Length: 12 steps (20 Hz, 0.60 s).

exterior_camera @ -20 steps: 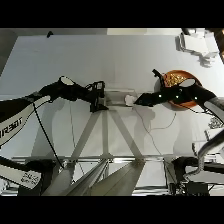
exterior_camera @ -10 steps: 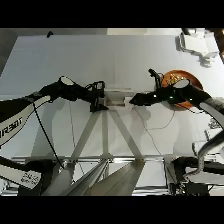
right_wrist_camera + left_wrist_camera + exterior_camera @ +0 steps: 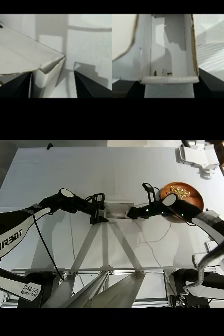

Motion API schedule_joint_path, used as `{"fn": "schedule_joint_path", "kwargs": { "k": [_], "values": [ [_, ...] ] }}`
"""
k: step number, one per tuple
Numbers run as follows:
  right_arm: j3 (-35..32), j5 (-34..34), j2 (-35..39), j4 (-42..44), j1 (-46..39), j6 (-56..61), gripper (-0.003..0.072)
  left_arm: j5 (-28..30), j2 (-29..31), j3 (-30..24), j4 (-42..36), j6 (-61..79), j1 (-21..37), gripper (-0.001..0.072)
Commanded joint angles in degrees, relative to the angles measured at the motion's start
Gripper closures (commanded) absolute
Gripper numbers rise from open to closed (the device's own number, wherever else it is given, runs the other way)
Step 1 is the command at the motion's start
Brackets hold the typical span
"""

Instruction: Fold the box and place the chain.

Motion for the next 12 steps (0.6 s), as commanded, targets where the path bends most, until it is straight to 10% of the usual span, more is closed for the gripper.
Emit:
{"fn": "schedule_joint_path", "kwargs": {
  "k": [1, 12],
  "values": [
    [0.48, -2.14, 1.62, -5.57, 2.47, 4.04, 0.0100, 0.00, 0.02, -0.02, 0.02, 0.02, 0.02, 0.0484],
    [2.14, -1.25, 3.89, -7.21, 7.26, 11.72, 0.0074, 0.00, 0.02, -0.02, 0.02, 0.02, 0.02, 0.0484]
  ]
}}
